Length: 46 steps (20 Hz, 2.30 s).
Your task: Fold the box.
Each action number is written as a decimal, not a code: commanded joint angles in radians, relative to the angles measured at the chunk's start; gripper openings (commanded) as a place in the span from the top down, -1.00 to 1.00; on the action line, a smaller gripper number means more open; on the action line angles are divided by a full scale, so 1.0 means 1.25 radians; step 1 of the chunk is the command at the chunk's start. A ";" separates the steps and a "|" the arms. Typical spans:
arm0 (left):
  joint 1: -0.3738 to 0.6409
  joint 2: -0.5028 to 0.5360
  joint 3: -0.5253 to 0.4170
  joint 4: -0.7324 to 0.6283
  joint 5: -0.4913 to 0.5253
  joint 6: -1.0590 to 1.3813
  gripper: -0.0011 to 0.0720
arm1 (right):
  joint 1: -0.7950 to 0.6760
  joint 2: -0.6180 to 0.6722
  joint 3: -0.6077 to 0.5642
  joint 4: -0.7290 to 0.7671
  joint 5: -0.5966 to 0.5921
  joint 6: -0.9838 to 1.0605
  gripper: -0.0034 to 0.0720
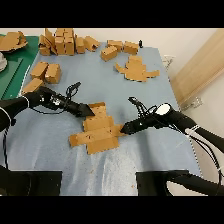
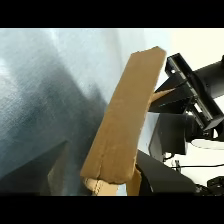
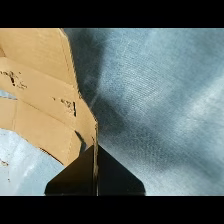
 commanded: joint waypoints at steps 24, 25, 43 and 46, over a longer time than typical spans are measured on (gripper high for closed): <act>-0.004 -0.010 -0.001 -0.033 -0.058 0.064 0.33 | 0.000 -0.001 0.000 -0.003 -0.016 0.002 0.90; -0.004 -0.010 -0.001 -0.030 -0.058 0.065 0.33 | 0.000 -0.001 0.000 -0.003 -0.016 0.002 0.90; -0.209 0.079 0.113 -0.027 0.037 0.462 0.94 | -0.194 0.054 0.151 -0.006 -0.047 0.188 0.32; -0.214 0.091 0.097 -0.022 0.035 0.520 0.94 | -0.193 0.058 0.149 -0.005 -0.039 0.198 0.54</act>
